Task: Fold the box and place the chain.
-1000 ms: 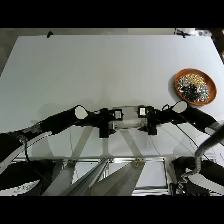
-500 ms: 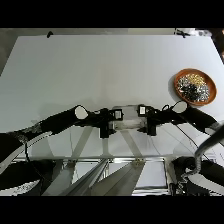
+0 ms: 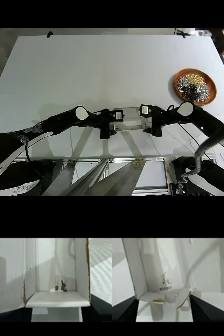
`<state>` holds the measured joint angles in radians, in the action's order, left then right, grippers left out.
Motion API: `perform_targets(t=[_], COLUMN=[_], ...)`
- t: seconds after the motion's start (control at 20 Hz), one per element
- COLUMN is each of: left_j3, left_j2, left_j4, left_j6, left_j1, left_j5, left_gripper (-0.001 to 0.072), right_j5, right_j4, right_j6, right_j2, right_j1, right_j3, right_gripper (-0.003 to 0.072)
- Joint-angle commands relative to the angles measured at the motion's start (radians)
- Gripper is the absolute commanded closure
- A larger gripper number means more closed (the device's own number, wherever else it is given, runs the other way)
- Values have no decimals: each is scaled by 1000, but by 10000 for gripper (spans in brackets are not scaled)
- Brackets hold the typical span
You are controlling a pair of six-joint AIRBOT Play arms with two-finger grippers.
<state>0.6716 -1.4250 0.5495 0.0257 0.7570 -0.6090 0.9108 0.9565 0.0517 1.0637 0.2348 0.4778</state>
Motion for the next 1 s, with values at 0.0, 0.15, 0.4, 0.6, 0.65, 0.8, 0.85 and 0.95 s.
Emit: perform_targets(t=[0.0,0.15,0.4,0.6,0.65,0.8,0.85,0.95], left_j3=[0,0,0,0,0,0,0,0], left_j2=[1,1,1,1,1,1,1,1], left_j4=[1,1,1,1,1,1,1,1], left_j6=[-1,-1,-1,-1,-1,-1,-1,-1], left_j1=[-1,-1,-1,-1,-1,-1,-1,-1], left_j5=[3,3,3,2,3,2,2,3], left_gripper=[219,219,219,219,219,219,219,219], right_j5=[61,133,131,-163,-219,-285,-284,-264], right_j4=[116,106,-210,-338,-333,-332,-327,-321], right_j6=[119,154,121,257,290,322,328,344], right_j2=[-85,-191,-341,-316,-284,-153,-106,-17], right_j1=[0,0,0,10,9,9,9,9], right_j3=[1,1,1,1,1,1,1,1], right_gripper=[-6,50,675,675,675,675,675,674])
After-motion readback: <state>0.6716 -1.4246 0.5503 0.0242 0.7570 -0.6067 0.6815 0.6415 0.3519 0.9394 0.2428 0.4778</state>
